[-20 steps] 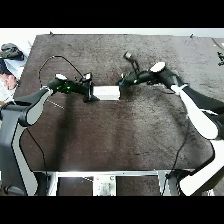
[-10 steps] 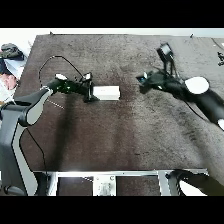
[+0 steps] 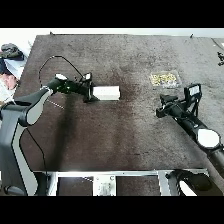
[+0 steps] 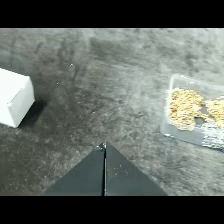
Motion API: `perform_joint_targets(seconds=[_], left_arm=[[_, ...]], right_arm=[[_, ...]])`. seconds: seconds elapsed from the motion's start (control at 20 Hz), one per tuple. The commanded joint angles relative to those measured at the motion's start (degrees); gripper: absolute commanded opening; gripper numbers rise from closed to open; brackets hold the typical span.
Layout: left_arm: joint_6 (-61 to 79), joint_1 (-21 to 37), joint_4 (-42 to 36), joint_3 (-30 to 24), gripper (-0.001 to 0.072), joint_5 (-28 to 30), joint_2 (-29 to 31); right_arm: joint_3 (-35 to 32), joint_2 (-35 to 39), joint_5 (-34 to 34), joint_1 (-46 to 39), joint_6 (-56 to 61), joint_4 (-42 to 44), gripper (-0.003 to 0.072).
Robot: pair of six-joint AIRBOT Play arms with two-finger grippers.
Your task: Fold the box and place the chain.
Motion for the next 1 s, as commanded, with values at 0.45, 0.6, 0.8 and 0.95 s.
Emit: perform_joint_targets(seconds=[0.45,0.6,0.8,0.95], left_arm=[[-18.6,7.6,-1.4,0.9,0.0007,19.0,16.8],[-29.7,15.3,-1.1,0.9,0.0008,33.3,21.6],[-41.8,25.2,1.6,0.9,0.0009,41.4,22.1],[-51.0,30.6,9.3,0.9,0.0009,41.7,20.3]], right_arm=[[-3.1,2.6,-4.3,0.0,0.2,0.0,0.0007],[-3.1,2.5,-4.3,0.0,0.2,0.0,0.0007],[-3.1,2.5,-4.3,0.0,0.2,0.0,0.0007],[-3.1,2.5,-4.3,0.0,0.2,0.0,0.0008]])
